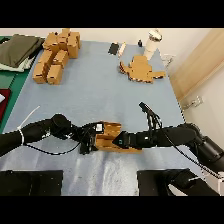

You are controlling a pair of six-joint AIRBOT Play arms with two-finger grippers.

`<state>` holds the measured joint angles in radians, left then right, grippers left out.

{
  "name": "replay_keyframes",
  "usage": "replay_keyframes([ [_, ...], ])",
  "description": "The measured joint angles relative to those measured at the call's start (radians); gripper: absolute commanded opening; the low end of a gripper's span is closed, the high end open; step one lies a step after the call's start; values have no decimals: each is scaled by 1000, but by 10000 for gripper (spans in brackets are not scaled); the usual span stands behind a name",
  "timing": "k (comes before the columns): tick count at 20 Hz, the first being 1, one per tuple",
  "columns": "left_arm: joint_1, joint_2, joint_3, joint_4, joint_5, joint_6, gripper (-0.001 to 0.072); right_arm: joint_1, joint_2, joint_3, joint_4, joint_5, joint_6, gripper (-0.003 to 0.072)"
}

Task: Fold the box.

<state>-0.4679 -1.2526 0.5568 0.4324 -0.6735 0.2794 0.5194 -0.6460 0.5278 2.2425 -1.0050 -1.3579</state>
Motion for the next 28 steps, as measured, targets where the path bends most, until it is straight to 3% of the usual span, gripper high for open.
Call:
replay_keyframes([
  [4, 0, 0, 0, -4, -11, 37, 604, 0, -52, 0, 1, 14, 9, 682],
  [5, 0, 0, 0, -4, -12, 46, 691, 0, -65, 0, 2, 17, 13, 681],
  [21, 0, 0, 0, -51, -40, 102, 653, 0, -107, 0, 7, 30, 19, 681],
  [23, 0, 0, 0, -69, -39, 100, 584, 0, -107, 0, 7, 34, 19, 681],
  [28, 0, 0, 0, -82, -31, 94, 582, 0, -107, 0, 7, 39, 19, 681],
])
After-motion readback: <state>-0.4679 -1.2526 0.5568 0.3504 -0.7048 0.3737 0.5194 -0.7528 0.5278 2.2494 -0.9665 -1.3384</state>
